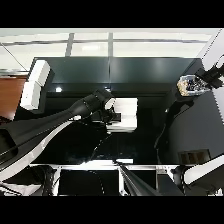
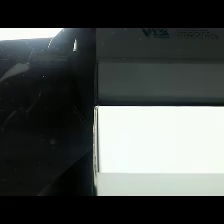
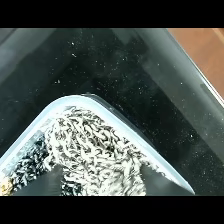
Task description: Fold the box and place the chain.
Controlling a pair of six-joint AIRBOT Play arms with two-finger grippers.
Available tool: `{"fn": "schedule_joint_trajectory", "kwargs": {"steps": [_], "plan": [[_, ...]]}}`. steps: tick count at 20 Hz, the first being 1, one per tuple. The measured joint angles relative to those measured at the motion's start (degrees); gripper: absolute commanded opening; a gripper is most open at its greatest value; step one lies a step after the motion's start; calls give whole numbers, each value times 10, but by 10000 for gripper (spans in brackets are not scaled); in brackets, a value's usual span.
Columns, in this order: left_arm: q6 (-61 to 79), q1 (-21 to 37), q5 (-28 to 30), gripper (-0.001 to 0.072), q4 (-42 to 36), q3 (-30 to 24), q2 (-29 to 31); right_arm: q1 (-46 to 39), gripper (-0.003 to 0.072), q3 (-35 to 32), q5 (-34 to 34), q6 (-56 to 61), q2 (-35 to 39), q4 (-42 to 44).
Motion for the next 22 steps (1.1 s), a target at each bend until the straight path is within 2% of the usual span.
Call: {"fn": "schedule_joint_trajectory", "kwargs": {"steps": [2, 3, 4, 5, 6, 7, 10, 17, 22], "plan": [[0, 0, 0, 28, 0, 0, 0, 0, 482, 0, -2, -1, -8, 4], [0, 0, 0, 28, 0, 0, 0, 0, 383, 1, -2, -2, -12, 7], [0, 0, 0, 28, 0, 0, 0, 0, 104, 1, -2, -2, -14, 9], [0, 0, 0, 28, 0, 0, 0, 0, 56, 1, -3, -2, -16, 16], [0, 0, 0, 28, 0, 0, 0, 0, 54, 3, 2, -7, -17, 20], [0, 0, 0, 28, 0, 0, 0, 0, 15, 4, 5, -18, -16, 23], [0, 0, 0, 28, 0, 0, 0, 0, 14, 5, 33, -59, 8, 27], [0, 0, -1, 28, 0, 0, 0, 0, 14, 7, 68, -173, 135, 16], [0, 0, -1, 28, -4, 0, 0, 0, 14, 7, 63, -218, 229, 49]]}}
